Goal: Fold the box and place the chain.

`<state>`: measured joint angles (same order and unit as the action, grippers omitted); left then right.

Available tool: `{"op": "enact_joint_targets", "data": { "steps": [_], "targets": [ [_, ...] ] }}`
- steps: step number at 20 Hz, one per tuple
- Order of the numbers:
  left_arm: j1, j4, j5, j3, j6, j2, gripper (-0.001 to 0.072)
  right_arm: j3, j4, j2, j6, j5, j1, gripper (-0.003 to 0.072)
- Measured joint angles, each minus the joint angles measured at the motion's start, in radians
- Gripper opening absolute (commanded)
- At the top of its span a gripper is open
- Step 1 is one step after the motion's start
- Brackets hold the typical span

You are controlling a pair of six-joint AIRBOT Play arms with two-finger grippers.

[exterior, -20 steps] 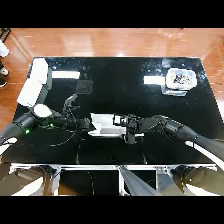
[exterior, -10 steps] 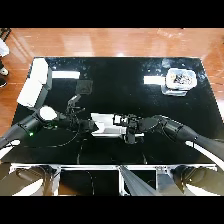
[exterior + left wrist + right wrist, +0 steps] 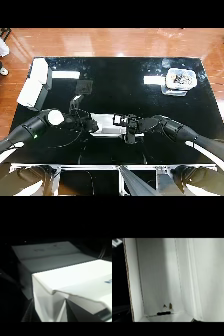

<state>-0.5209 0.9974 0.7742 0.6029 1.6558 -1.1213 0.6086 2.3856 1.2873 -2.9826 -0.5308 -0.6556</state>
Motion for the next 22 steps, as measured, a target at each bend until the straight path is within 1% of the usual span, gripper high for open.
{"op": "enact_joint_targets", "data": {
  "steps": [2,4,5,6,7,8,11,16,22],
  "targets": [
    [-0.049,0.088,-0.003,0.024,0.094,0.0,0.0509,0.0,0.0,0.0,0.0,0.0,0.0,0.0025],
    [-0.097,0.19,0.0,0.048,0.203,0.0,0.0477,0.0,0.0,0.0,0.001,0.0,0.0,0.0025],
    [-0.119,0.248,0.008,0.057,0.264,-0.001,0.0432,0.0,0.0,0.0,0.001,0.0,0.0,0.0026],
    [-0.135,0.292,0.024,0.064,0.313,-0.001,0.0431,0.0,0.0,0.0,0.001,0.0,0.0,0.0025],
    [-0.147,0.33,0.034,0.069,0.356,-0.001,0.0399,0.0,0.0,0.0,0.001,0.0,0.0,0.0026],
    [-0.156,0.357,0.051,0.073,0.389,-0.001,0.0345,0.0,0.0,0.0,0.001,0.0,0.0,0.0025],
    [-0.17,0.409,0.083,0.079,0.463,-0.004,0.0345,0.0,0.0,0.0,0.001,0.0,0.0,0.0025],
    [-0.185,0.446,0.109,0.093,0.545,-0.03,0.0345,0.0,0.0,0.0,0.001,-0.001,0.0,0.0025],
    [-0.217,0.475,0.155,0.163,0.581,-0.106,0.0345,0.0,0.0,0.0,0.002,-0.005,0.0,0.0025]
  ]
}}
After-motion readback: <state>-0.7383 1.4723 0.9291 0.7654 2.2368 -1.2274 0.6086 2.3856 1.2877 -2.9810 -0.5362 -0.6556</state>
